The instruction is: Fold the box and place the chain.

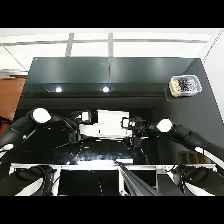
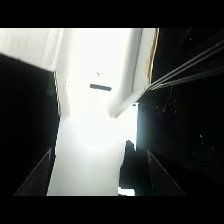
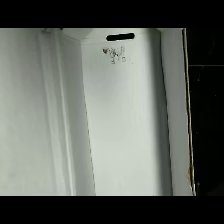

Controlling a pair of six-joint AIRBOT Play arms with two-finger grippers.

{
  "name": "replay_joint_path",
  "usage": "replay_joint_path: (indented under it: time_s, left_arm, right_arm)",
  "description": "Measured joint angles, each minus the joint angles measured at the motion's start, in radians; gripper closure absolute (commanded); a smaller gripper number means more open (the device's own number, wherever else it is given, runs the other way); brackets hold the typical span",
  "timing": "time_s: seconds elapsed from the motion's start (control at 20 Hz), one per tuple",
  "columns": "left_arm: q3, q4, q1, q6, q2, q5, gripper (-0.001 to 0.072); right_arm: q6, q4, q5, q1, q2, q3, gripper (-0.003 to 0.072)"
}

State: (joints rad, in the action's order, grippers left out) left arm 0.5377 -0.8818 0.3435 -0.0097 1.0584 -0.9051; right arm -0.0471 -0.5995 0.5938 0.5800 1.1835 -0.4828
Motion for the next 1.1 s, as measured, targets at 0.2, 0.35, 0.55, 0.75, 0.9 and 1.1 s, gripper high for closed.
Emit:
replay_joint_path:
  time_s: [0.2, 0.35, 0.55, 0.75, 0.9, 1.1]
  left_arm:
    - [-0.001, 0.042, 0.049, 0.080, 0.058, 0.069, 0.0040]
    - [-0.001, 0.082, 0.068, 0.102, 0.074, 0.114, 0.0198]
    - [-0.002, 0.120, 0.077, 0.112, 0.080, 0.131, 0.0385]
    - [-0.002, 0.134, 0.079, 0.117, 0.082, 0.092, 0.0440]
    - [-0.002, 0.159, 0.079, 0.119, 0.083, 0.083, 0.0446]
    - [-0.002, 0.211, 0.079, 0.124, 0.083, 0.111, 0.0509]
  right_arm:
    - [0.000, 0.000, 0.000, 0.000, 0.000, 0.000, 0.0150]
    - [0.000, 0.000, 0.000, 0.000, 0.000, 0.000, 0.0150]
    - [0.000, 0.000, 0.000, 0.000, 0.000, 0.000, 0.0150]
    - [0.000, 0.000, 0.003, 0.000, 0.000, 0.000, 0.0150]
    - [0.000, 0.000, 0.001, 0.000, 0.000, 0.000, 0.0150]
    - [0.000, 0.000, 0.000, 0.000, 0.000, 0.000, 0.0150]
